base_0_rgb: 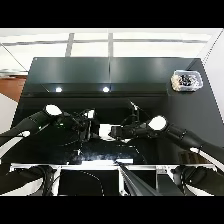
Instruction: Fold the box and place the chain.
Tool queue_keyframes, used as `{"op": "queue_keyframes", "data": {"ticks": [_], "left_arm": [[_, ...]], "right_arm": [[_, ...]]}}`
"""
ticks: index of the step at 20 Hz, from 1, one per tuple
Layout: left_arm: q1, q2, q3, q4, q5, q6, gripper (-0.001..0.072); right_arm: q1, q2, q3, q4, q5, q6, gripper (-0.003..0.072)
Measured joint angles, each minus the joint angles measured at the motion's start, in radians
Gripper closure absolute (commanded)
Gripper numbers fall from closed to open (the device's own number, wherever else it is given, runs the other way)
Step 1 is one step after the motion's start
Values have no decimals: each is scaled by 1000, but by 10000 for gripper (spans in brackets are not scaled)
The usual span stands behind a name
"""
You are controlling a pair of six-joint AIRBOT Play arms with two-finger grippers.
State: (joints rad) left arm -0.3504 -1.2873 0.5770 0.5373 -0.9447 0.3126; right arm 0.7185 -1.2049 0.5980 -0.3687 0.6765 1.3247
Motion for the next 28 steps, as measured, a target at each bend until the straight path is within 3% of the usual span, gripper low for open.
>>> {"op": "queue_keyframes", "data": {"ticks": [8, 13, 16, 17, 18, 23, 28], "left_arm": [[0, 0, 0, -1, 0, -3, 224], [0, 0, 0, -4, 0, -6, 224], [1, 0, 0, -1, 0, -5, 200], [1, 0, 0, 3, 0, -5, 60], [2, 1, 0, 19, 7, -8, -8], [24, 73, 1, 76, -6, -80, -8], [55, 211, 5, 128, -68, -230, -8]], "right_arm": [[0, -10, 3, -14, 5, 7, 644], [-22, 39, 55, -77, 98, 3, 644], [-124, 125, 96, -176, 219, 3, 644], [-175, 157, 103, -221, 270, 3, 644], [-236, 192, 110, -262, 314, 3, 644], [-512, 292, 121, -414, 471, 8, 644], [-621, 315, 124, -491, 486, 7, 644]]}}
